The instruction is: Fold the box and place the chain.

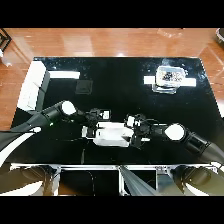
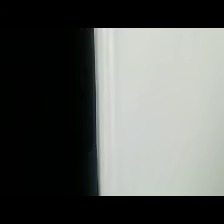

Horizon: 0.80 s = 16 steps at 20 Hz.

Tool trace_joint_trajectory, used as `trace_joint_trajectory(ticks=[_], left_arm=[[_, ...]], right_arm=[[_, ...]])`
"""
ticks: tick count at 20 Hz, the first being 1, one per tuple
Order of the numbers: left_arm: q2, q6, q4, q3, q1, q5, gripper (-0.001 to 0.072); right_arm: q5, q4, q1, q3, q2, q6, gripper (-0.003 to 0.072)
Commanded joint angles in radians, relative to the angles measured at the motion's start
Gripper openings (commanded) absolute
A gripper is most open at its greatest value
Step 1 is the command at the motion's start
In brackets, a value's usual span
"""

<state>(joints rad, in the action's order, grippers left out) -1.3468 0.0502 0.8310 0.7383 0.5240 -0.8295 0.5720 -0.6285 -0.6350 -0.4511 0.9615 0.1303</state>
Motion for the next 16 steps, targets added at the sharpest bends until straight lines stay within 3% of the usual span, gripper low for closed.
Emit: trace_joint_trajectory(ticks=[1,3,7,13,16], left_arm=[[0.004,-0.014,0.006,0.000,-0.003,0.002,0.0027],[0.004,-0.032,0.007,0.000,-0.005,0.002,0.0027],[0.005,-0.078,0.006,0.002,-0.047,0.021,0.0027],[0.006,-0.079,0.002,0.002,-0.105,0.006,0.0027],[0.006,-0.076,0.002,0.002,-0.087,0.008,0.0028]], right_arm=[[0.012,-0.001,0.003,0.000,0.006,0.001,0.0697],[0.019,-0.016,0.005,0.000,0.016,0.003,0.0698],[-0.086,-0.144,0.109,-0.001,0.010,0.182,0.0698],[0.202,-0.296,0.196,0.006,-0.009,0.215,0.0697],[0.199,-0.254,0.143,0.029,-0.009,0.238,0.0697]])
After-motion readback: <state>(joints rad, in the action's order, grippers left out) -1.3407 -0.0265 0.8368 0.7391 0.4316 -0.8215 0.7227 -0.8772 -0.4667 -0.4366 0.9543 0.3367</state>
